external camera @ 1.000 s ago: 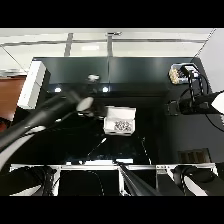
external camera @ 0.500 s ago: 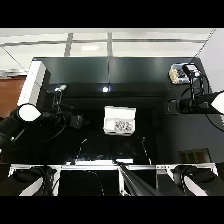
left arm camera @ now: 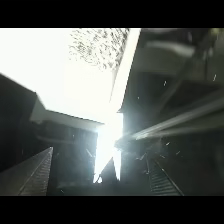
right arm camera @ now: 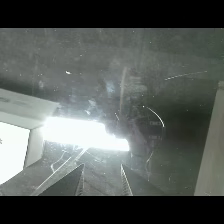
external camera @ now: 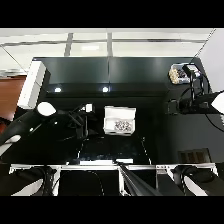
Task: Fold the box and place the chain.
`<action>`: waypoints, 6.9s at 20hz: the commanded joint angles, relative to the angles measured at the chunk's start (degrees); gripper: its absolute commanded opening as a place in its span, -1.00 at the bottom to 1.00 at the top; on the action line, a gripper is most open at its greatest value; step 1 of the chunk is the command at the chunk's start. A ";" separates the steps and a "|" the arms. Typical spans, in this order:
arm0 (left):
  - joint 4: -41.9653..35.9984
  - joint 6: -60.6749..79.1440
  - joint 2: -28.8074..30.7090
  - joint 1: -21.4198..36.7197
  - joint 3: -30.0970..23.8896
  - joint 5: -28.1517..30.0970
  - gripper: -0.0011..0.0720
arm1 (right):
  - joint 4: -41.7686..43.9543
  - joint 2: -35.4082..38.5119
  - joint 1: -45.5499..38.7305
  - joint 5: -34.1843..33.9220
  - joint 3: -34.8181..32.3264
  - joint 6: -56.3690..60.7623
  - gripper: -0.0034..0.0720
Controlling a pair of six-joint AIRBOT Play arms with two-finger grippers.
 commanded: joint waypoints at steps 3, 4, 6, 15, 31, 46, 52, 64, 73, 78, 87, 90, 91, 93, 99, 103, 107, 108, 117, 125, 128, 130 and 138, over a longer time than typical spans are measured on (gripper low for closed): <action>0.79 6.86 -11.17 -1.18 7.15 -2.01 0.99 | 0.68 0.04 -0.02 -0.15 -0.02 0.00 -0.18; 0.37 6.84 -12.09 -1.66 7.69 -2.01 0.99 | 0.72 0.04 -0.02 -0.20 -0.02 0.02 -0.18; 0.00 6.69 -13.62 -2.23 8.81 -1.53 0.99 | 0.94 0.04 -0.02 -0.37 -0.02 0.00 -0.18; -0.26 5.92 -15.93 -3.43 9.75 -0.09 0.99 | 1.11 0.04 -0.02 -0.81 -0.02 0.00 -0.18; -1.36 8.35 -15.85 -6.12 9.86 0.96 0.98 | 1.11 0.04 -0.02 -1.66 -0.02 -0.02 -0.18; -5.60 7.91 -15.82 -7.17 9.97 2.69 0.25 | 24.81 -18.88 0.00 -29.00 0.00 -15.19 0.98; -2.58 7.91 -15.82 -7.17 9.99 2.82 0.25 | 29.38 -20.87 1.01 -9.09 1.81 -51.12 0.97; -2.58 7.89 -15.85 -7.17 10.10 3.39 0.25 | 36.13 -21.24 1.07 -3.72 0.04 -76.13 0.97; -2.58 7.89 -15.85 -7.19 10.10 3.37 0.25 | 35.74 -21.29 6.49 -4.02 -2.38 -77.31 0.97; -2.56 7.89 -15.85 -7.23 10.10 3.39 0.25 | 35.87 -21.29 6.78 -3.06 -2.38 -77.31 0.97; -2.56 7.89 -15.85 -7.23 10.10 3.34 0.25 | 35.04 -21.31 6.75 -2.99 -2.38 -77.22 -0.28; -2.56 7.89 -15.85 -7.23 10.10 3.34 0.25 | 34.99 -21.33 6.75 -3.04 -2.38 -76.85 -0.28; -2.56 7.89 -15.85 -7.23 10.10 3.34 0.25 | 35.01 -21.31 6.75 -3.06 -2.38 -76.54 -0.28; -2.58 7.89 -15.85 -7.23 10.10 3.34 0.25 | 35.04 -21.31 6.75 -3.06 -2.38 -75.28 -0.28; -2.56 7.89 -15.85 -7.23 10.10 3.17 0.25 | 35.23 -21.29 6.75 -2.49 -2.38 -72.91 -0.28; -2.56 7.87 -15.85 -7.23 10.10 3.15 0.25 | 35.23 -21.27 6.75 -2.21 -2.36 -72.85 -0.28; -2.56 7.89 -15.85 -7.23 10.10 3.15 0.25 | 35.26 -21.14 6.73 -2.16 -2.34 -72.85 -0.28; -2.58 7.89 -15.85 -7.23 10.10 3.15 0.25 | 35.23 -21.14 6.73 -2.16 -2.34 -72.85 -0.28; -2.56 7.89 -15.85 -7.23 10.10 2.82 0.25 | 34.75 -20.79 6.73 -2.89 -2.34 -72.89 -0.28; -2.56 7.89 -15.85 -7.23 10.10 2.82 0.25 | 34.49 -20.76 6.73 -6.19 -2.34 -72.91 -0.28; -2.56 7.89 -15.85 -7.23 10.10 2.82 0.25 | 34.71 -20.76 6.75 -5.86 -2.34 -72.91 -0.27; -2.56 7.89 -15.85 -7.23 10.10 2.80 0.25 | 34.80 -20.76 6.75 -5.22 -2.34 -72.91 0.11; -2.56 7.89 -15.85 -7.23 10.10 2.82 0.25 | 36.37 -20.76 7.08 -5.64 -2.32 -76.94 0.96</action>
